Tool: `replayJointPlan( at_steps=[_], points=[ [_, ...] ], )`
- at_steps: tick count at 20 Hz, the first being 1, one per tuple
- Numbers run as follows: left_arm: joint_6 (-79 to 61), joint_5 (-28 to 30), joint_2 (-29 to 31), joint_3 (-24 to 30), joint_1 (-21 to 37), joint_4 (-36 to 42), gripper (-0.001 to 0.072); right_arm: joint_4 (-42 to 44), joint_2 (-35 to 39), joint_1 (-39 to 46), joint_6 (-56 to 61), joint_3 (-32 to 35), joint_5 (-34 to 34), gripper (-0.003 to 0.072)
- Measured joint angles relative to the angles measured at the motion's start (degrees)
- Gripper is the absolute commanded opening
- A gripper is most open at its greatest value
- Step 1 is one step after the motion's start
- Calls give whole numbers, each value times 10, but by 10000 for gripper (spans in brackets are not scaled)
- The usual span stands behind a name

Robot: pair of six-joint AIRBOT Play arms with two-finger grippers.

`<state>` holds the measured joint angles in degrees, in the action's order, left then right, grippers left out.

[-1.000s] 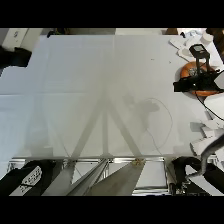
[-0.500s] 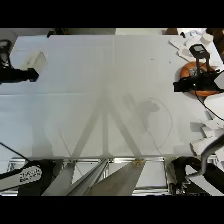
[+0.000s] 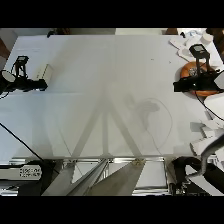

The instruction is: Fold the box and place the chain.

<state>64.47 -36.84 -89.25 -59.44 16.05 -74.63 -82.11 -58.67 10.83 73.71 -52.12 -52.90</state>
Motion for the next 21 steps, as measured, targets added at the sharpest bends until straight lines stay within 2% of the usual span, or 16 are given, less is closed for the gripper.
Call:
replayJointPlan(
  at_steps=[7, 21],
  points=[
    [-2, -18, 68, 0, 0, 0, 700, 0, 0, 0, 0, 0, 0, 7],
    [0, -72, 324, 0, 0, 4, 699, 0, 0, 0, 0, 0, 0, 7]
  ],
)
